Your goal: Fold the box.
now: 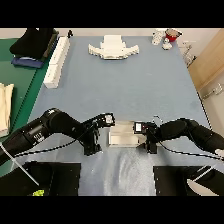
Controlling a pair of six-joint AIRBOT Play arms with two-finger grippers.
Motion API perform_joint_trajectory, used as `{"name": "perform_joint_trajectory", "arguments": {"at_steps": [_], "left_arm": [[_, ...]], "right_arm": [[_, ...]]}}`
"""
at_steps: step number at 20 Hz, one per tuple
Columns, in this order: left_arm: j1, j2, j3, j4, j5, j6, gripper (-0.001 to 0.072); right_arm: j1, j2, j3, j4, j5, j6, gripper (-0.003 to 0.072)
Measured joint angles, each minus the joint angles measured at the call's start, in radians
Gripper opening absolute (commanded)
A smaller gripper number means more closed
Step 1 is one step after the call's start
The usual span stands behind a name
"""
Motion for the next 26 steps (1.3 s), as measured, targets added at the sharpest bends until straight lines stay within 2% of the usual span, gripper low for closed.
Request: {"name": "perform_joint_trajectory", "arguments": {"at_steps": [5, 10, 18, 26], "left_arm": [[0.061, -0.033, -0.109, -0.204, 0.173, 0.418, 0.0684], [0.073, -0.097, -0.153, -0.343, 0.282, 0.587, 0.0685], [0.076, -0.172, -0.161, -0.452, 0.34, 0.689, 0.0684], [0.065, -0.227, -0.155, -0.556, 0.354, 0.792, 0.0684]], "right_arm": [[0.0, 0.0, 0.0, -0.001, 0.0, 0.0, 0.0491], [0.0, 0.0, 0.0, -0.002, 0.0, 0.0, 0.0491], [0.0, 0.0, 0.0, -0.002, 0.0, 0.0, 0.0491], [0.0, 0.0, 0.0, -0.002, 0.0, 0.0, 0.0491]]}}
